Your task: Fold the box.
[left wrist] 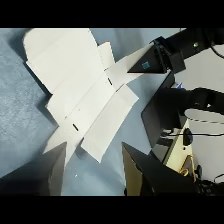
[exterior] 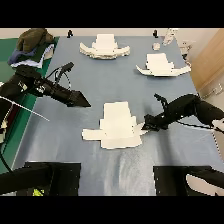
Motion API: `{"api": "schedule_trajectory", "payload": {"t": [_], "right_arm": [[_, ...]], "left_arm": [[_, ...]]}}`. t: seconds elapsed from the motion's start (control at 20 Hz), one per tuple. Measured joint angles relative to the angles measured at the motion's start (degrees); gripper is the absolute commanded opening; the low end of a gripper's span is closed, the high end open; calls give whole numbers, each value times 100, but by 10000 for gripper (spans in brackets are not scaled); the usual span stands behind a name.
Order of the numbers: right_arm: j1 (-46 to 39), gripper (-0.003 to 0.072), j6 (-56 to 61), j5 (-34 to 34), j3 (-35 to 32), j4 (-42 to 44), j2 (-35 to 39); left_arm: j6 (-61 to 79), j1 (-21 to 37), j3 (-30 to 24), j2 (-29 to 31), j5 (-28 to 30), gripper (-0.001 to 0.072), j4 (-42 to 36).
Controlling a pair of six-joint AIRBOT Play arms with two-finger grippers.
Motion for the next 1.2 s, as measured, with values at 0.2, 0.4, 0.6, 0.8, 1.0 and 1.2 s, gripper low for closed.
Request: {"api": "schedule_trajectory", "payload": {"t": [0.2, 0.4, 0.6, 0.8, 1.0, 1.2], "right_arm": [[632, 0, -133, 715, -409, 17, 804], [992, 0, -166, 1165, -726, 24, 1276], [1263, 0, -103, 1390, -828, 26, 1405], [1381, 0, 9, 1493, -857, 26, 1440], [1414, 0, 90, 1519, -863, 7, 1447], [1421, 0, 149, 1530, -863, -72, 1449]], "left_arm": [[7, -2, 0, -275, 90, 520, 105], [109, -2, -2, -870, 208, 520, 142], [376, -59, 0, -1598, 313, 520, -81], [752, -348, 0, -2146, 487, 519, -407], [1292, -575, 9, -2376, 498, 216, -780], [1797, -647, 11, -2435, 188, 214, -960]]}}
